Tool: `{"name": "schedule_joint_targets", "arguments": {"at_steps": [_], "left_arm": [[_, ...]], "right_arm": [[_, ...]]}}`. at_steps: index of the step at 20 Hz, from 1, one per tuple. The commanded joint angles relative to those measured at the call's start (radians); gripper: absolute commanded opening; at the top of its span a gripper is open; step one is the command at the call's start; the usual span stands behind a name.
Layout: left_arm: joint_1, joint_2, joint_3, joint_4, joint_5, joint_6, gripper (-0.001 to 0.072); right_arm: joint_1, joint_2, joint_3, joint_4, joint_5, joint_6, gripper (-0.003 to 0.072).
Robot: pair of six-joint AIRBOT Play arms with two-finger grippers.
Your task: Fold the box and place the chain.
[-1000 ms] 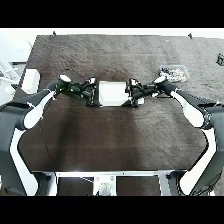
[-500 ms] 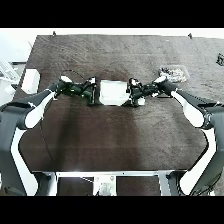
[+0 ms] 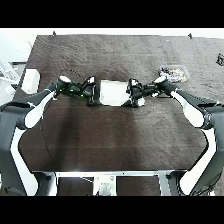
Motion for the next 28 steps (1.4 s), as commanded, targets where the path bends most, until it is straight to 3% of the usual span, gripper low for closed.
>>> {"name": "schedule_joint_targets", "arguments": {"at_steps": [1, 8, 28], "left_arm": [[0.001, 0.0, 0.0, -0.003, -0.013, 0.0, 0.072], [-0.023, -0.012, 0.0, -0.056, 0.002, 0.026, 0.072], [-0.032, -0.014, 0.0, -0.021, 0.05, 0.026, 0.0699]], "right_arm": [[0.001, 0.0, 0.0, 0.001, -0.003, 0.001, 0.0587], [0.001, 0.0, 0.0, 0.001, -0.003, 0.001, 0.0588], [0.001, 0.0, 0.0, 0.001, -0.003, 0.001, 0.0588]]}}
